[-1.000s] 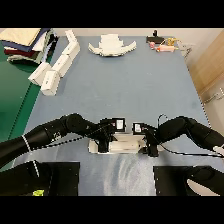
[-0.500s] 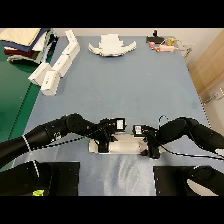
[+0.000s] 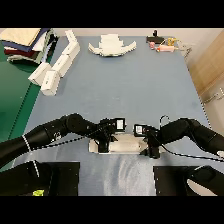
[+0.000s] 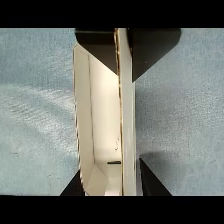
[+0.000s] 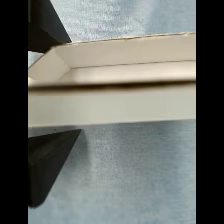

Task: Fold the box.

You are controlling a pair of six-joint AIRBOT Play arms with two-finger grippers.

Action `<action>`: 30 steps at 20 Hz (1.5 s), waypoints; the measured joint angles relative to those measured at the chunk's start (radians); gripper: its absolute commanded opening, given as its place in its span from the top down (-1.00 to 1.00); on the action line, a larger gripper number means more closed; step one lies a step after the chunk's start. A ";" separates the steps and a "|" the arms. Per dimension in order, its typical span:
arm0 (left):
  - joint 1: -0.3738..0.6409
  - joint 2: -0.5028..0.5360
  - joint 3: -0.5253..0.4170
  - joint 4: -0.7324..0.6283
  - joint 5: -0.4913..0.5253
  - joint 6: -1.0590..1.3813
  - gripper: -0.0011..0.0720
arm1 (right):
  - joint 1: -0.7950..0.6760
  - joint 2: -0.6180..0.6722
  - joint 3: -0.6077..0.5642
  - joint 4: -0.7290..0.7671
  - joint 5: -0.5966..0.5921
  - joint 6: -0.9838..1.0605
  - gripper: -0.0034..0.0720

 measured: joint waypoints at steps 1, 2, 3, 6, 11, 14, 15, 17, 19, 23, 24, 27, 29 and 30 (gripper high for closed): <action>0.000 0.000 0.000 0.000 0.000 0.000 0.93 | 0.000 0.000 -0.005 0.000 0.005 0.000 -0.95; 0.000 0.000 0.000 0.000 0.000 0.000 0.93 | 0.000 0.000 -0.010 0.002 0.009 0.000 -0.92; 0.000 0.000 0.000 0.000 0.000 0.000 0.93 | 0.000 0.000 -0.013 0.003 0.012 0.000 -0.75; 0.000 0.000 0.000 0.000 0.000 0.000 0.93 | 0.000 -0.002 -0.020 0.006 0.021 0.000 -0.60; 0.000 0.000 0.000 0.000 0.000 0.000 0.93 | 0.000 -0.010 -0.023 0.013 0.029 -0.003 -0.57; 0.000 0.000 0.000 0.000 0.000 0.000 0.93 | 0.000 -0.010 -0.024 0.016 0.029 -0.003 -0.57; 0.000 0.000 0.000 0.000 0.000 0.000 0.93 | 0.000 -0.012 -0.023 0.017 0.030 -0.003 -0.59; 0.000 0.000 0.000 0.000 0.000 0.000 0.93 | 0.000 -0.012 -0.024 0.021 0.031 -0.003 -0.85; 0.000 0.000 0.000 0.000 0.000 0.000 0.93 | 0.001 -0.011 -0.024 0.022 0.026 -0.003 -0.95; 0.000 0.000 0.000 0.000 0.000 0.000 0.93 | 0.001 -0.007 -0.023 0.029 0.027 -0.002 -0.95; 0.000 0.000 0.000 0.000 0.000 0.000 0.93 | 0.002 -0.005 -0.023 0.032 0.032 -0.003 -0.95; 0.000 0.000 0.000 0.000 0.000 0.000 0.93 | 0.002 -0.004 -0.023 0.035 0.032 -0.002 -0.91; 0.000 0.000 0.000 0.000 0.000 0.000 0.93 | 0.002 -0.012 -0.023 0.039 0.034 -0.003 -0.90; 0.000 0.000 0.000 0.000 0.000 0.000 0.93 | 0.005 -0.015 -0.023 0.039 0.035 -0.003 -0.89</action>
